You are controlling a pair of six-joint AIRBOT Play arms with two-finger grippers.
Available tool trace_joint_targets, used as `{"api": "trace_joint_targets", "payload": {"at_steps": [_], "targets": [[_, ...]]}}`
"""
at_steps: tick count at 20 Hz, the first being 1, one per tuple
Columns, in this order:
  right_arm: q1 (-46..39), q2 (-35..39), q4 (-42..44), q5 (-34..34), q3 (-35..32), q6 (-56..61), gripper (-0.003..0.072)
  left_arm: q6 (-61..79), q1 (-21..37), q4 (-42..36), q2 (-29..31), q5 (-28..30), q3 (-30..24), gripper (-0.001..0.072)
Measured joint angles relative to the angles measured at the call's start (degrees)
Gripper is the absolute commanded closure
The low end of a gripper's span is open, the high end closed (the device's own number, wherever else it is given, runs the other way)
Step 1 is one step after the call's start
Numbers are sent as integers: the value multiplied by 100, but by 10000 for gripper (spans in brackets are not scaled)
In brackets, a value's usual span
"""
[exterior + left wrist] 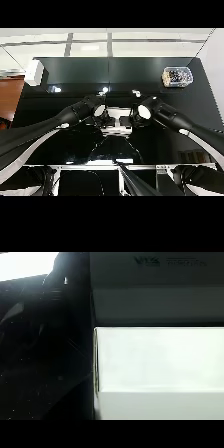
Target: Fold the box and place the chain.
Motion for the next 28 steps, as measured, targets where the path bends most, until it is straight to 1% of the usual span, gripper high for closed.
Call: {"api": "trace_joint_targets", "payload": {"at_steps": [1, 2, 3, 9, 10, 11, 12, 13, 15, 16, 17, 24, 25, 26, 27, 28], "targets": [[61, -103, -92, 76, 72, 160, 383, 0, 0, 2, 0, 0, 0, 684], [105, -181, -153, 155, 122, 295, 448, 2, 0, 2, -2, 0, 0, 684], [140, -234, -221, 205, 155, 400, 461, 0, 0, 0, -2, 4, 0, 684], [219, -369, -367, 367, 236, 717, 460, 0, 0, 0, 0, 9, 0, 684], [225, -376, -380, 389, 240, 743, 525, 0, 0, 0, 0, 9, 0, 684], [225, -382, -382, 400, 240, 754, 571, 2, 0, 0, 0, 11, 0, 684], [227, -387, -382, 400, 240, 769, 671, 2, 0, -2, 0, 22, 0, 684], [232, -393, -393, 417, 240, 839, 671, -26, 0, -20, 0, 9, 2, 684], [232, -398, -393, 439, 240, 817, 657, -28, 0, -22, 0, 7, 2, 684], [232, -398, -396, 452, 240, 798, 473, -15, 0, -17, 0, 9, 2, 684], [232, -398, -402, 498, 240, 780, 369, 24, 0, 24, 0, 17, 0, 684], [219, -420, -407, 490, 240, 785, 370, 7, 2, 17, 0, 9, 2, 684], [219, -435, -407, 490, 240, 785, 392, 4, 0, 15, 0, 9, 2, 684], [219, -448, -407, 487, 240, 787, 451, 4, 0, 13, 0, 9, 0, 684], [219, -466, -409, 487, 240, 785, 617, 4, 0, 2, 0, 11, 2, 684], [219, -474, -398, 446, 243, 793, 671, -17, 0, -26, 0, 42, 2, 684]]}}
